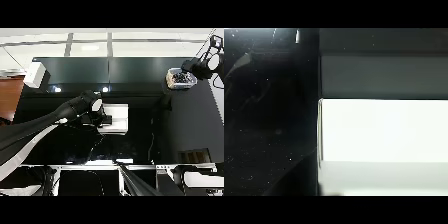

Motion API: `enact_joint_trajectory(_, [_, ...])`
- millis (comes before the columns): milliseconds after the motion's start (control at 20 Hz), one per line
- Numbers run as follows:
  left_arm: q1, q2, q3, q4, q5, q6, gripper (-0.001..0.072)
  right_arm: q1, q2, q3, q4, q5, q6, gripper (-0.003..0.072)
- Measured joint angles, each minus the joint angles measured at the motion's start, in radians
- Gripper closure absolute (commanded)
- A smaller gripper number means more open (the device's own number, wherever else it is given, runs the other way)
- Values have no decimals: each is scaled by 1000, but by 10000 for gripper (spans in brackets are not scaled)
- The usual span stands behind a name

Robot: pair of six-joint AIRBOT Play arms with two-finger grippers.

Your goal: Fold the box and place the chain.

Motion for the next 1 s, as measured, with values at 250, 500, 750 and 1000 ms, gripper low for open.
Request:
enact_joint_trajectory(250, [0,0,0,3,2,0,681,-16,-141,176,43,143,0,88])
enact_joint_trajectory(500, [0,0,0,7,2,0,681,-45,-266,287,102,216,0,89])
enact_joint_trajectory(750, [0,0,0,8,13,0,681,-62,-355,329,121,238,0,182])
enact_joint_trajectory(1000, [0,0,0,8,17,0,681,-66,-402,338,124,213,-2,325])
